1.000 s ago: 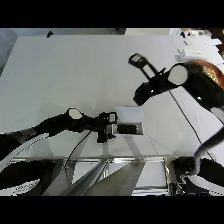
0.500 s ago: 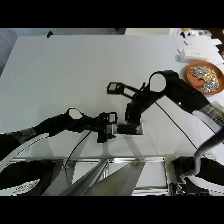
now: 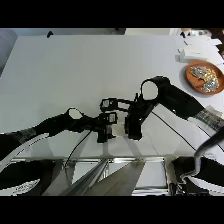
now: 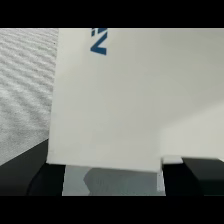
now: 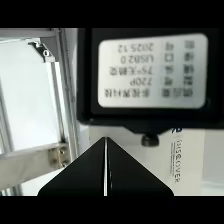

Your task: Fold the box and place the chain.

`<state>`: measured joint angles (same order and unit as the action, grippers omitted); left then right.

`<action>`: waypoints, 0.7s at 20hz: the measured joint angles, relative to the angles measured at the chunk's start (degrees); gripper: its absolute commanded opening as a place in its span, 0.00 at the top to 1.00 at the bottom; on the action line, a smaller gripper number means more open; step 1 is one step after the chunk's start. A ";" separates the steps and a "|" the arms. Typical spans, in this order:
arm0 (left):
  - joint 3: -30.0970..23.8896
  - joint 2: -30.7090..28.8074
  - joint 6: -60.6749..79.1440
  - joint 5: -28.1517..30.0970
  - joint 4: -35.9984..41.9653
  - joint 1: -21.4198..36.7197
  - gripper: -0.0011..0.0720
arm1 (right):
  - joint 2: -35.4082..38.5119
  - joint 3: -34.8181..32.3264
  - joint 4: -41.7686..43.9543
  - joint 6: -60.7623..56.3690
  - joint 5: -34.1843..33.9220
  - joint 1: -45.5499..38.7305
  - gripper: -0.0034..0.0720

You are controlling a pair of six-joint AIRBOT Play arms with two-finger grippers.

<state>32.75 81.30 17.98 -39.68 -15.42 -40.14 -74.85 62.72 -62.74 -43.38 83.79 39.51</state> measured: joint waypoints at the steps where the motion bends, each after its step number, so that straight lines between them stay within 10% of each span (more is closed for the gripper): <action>1: 0.00 0.02 0.02 0.00 0.00 0.00 0.83 | 0.76 -0.44 -0.04 0.31 -0.37 -0.02 0.93; 14: 0.00 0.00 0.00 0.00 0.00 0.00 0.83 | 15.72 -19.30 -3.23 10.25 -25.22 -0.22 0.59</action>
<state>32.75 81.30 17.98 -39.68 -15.42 -40.14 -59.13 43.42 -65.98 -33.12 58.57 39.29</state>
